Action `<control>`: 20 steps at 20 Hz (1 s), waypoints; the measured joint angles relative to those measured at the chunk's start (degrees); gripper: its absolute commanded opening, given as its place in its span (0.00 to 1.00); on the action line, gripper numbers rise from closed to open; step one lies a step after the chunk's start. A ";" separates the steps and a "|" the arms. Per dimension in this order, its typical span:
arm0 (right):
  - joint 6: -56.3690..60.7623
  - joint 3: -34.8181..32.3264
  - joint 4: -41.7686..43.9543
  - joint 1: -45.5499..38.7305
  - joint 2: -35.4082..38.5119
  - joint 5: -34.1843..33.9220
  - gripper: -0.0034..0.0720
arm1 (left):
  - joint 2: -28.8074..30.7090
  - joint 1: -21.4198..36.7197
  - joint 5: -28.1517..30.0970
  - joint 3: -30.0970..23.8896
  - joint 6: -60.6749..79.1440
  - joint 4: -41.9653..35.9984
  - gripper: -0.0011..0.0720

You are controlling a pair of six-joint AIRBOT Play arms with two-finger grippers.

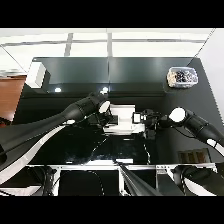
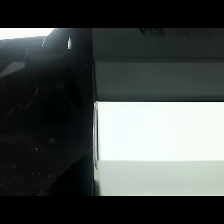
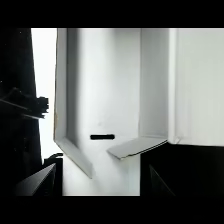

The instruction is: Fold the box and place the chain.

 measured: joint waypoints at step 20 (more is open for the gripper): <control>-2.47 0.00 15.56 3.37 -3.34 -2.54 0.59 | 0.00 0.00 0.26 -0.02 0.02 0.13 0.05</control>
